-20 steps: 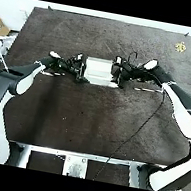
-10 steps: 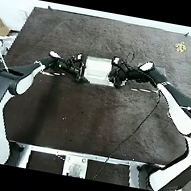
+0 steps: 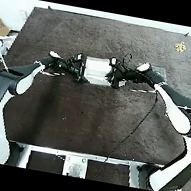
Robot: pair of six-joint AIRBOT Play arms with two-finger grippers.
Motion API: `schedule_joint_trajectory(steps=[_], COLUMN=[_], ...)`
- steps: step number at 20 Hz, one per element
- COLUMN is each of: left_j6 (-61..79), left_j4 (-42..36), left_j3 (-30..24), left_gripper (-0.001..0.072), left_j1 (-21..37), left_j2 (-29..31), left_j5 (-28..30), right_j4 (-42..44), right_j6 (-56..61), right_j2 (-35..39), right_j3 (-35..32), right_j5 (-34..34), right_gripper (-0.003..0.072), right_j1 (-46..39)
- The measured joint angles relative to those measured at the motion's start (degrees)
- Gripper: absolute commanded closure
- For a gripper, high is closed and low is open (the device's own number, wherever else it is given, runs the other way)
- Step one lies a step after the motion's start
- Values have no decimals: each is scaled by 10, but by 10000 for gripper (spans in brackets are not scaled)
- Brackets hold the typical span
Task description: Fold the box and place the chain.
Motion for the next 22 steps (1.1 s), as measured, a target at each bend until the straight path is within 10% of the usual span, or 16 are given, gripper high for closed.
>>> schedule_joint_trajectory(steps=[2,6,7,10,20,22], left_j6=[0,1,1,1,0,0], left_j4=[0,-1,0,0,0,0], left_j3=[0,0,0,0,0,0], left_gripper=[435,435,435,435,435,435], left_j1=[0,0,0,0,0,0], left_j2=[0,0,0,0,0,0], left_j5=[0,0,0,0,0,0], right_j4=[-3,-12,-12,-21,-242,-276], right_j6=[-3,-11,-12,-4,452,566], right_j2=[0,0,0,2,108,127], right_j3=[0,0,0,0,0,0], right_j5=[2,13,15,22,28,32], right_gripper=[69,48,84,509,552,683], right_j1=[1,1,1,0,-35,-50])
